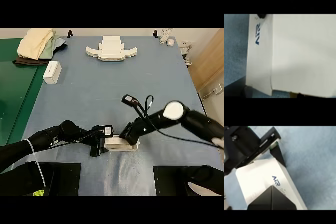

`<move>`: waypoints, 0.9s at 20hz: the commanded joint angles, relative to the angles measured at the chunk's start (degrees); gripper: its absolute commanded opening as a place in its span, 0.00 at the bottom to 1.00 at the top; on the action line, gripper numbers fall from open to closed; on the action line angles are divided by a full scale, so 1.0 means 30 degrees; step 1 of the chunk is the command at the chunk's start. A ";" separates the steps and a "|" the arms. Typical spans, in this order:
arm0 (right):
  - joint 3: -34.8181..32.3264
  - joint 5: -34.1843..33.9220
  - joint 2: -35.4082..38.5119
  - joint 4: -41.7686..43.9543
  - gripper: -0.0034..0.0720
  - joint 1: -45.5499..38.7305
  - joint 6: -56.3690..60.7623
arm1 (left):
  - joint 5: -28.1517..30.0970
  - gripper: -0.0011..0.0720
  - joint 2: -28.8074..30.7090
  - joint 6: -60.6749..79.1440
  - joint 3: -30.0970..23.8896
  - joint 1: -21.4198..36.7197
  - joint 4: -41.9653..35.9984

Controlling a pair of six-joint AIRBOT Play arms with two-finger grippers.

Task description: Fold the box.

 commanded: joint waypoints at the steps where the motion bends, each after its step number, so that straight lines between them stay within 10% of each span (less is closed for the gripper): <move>1: -0.2346 -0.5435 0.2725 -0.1384 0.05 0.2739 -0.1173 | 0.0007 0.58 0.0000 0.0000 -0.0007 0.0007 0.0000; 6: -0.3978 -0.6193 0.3898 -0.5501 0.09 0.6062 -0.1137 | 0.0007 0.58 0.0000 0.0000 -0.0007 0.0007 0.0007; 10: -0.3956 -0.7329 0.3891 -0.8437 0.43 0.6113 -0.1144 | 0.0007 0.58 0.0000 0.0007 -0.0007 0.0007 0.0000; 13: -0.3752 -0.7541 0.3905 -0.9049 0.48 0.6113 -0.1151 | 0.0007 0.58 0.0000 0.0000 -0.0007 0.0007 0.0000; 15: -0.3417 -0.7468 0.3905 -0.9020 0.72 0.6120 -0.1151 | 0.0007 0.58 0.0000 0.0000 -0.0007 0.0007 0.0000; 18: -0.3322 -0.7242 0.3883 -0.9020 0.76 0.6120 -0.1151 | 0.0007 0.58 0.0000 0.0000 -0.0007 0.0007 0.0000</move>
